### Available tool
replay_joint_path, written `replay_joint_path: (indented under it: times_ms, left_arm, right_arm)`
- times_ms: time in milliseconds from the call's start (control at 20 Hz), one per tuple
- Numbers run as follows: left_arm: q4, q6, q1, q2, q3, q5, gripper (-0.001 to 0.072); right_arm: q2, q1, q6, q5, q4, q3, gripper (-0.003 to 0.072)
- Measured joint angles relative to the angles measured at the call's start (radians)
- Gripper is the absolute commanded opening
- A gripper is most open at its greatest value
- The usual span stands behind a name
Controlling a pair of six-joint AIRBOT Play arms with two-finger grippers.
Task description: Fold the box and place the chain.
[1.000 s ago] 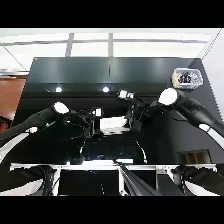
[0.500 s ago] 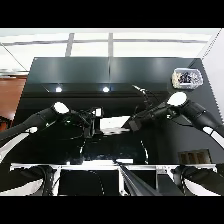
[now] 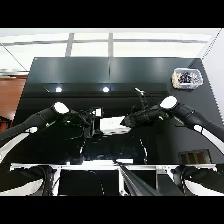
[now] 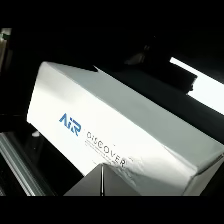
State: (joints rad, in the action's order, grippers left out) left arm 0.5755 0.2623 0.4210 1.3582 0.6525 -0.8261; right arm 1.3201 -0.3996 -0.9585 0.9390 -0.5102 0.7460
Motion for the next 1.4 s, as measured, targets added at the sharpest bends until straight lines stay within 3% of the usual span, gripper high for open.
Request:
replay_joint_path:
  times_ms: [300, 500, 600, 650, 700, 750, 900, 1100, 1250, 1400]
  left_arm:
    - [0.000, 0.000, 0.000, 0.000, 0.000, -0.002, 0.0388]
    - [0.000, 0.000, -0.001, 0.000, 0.000, -0.003, 0.0388]
    - [0.000, 0.000, -0.001, 0.000, 0.000, 0.002, 0.0388]
    - [0.000, 0.000, -0.002, 0.000, 0.000, 0.004, 0.0434]
    - [0.000, -0.005, -0.002, -0.002, 0.002, 0.006, 0.0619]
    - [0.000, -0.010, -0.002, -0.006, 0.002, 0.009, 0.0715]
    - [0.026, -0.028, -0.002, -0.043, 0.004, 0.004, 0.0715]
    - [0.090, -0.114, 0.002, -0.145, 0.014, -0.032, 0.0711]
    - [0.090, -0.229, 0.042, -0.185, 0.057, -0.059, 0.0702]
    - [0.087, -0.383, 0.097, -0.150, 0.129, -0.048, 0.0702]
  right_arm:
    - [0.008, -0.001, -0.010, 0.024, -0.058, 0.022, 0.0014]
    - [-0.030, 0.053, 0.000, 0.188, -0.098, 0.109, 0.0014]
    - [-0.074, 0.106, -0.050, 0.258, -0.190, 0.154, 0.0014]
    - [-0.107, 0.140, -0.097, 0.270, -0.262, 0.176, 0.0014]
    - [-0.144, 0.175, -0.149, 0.293, -0.357, 0.191, 0.0014]
    - [-0.179, 0.209, -0.194, 0.310, -0.444, 0.201, 0.0014]
    - [-0.274, 0.323, -0.302, 0.347, -0.661, 0.218, 0.0014]
    - [-0.326, 0.422, -0.373, 0.369, -0.779, 0.208, 0.0014]
    - [-0.339, 0.445, -0.406, 0.333, -0.765, 0.161, 0.0014]
    - [-0.343, 0.452, -0.423, 0.285, -0.689, 0.107, 0.0014]
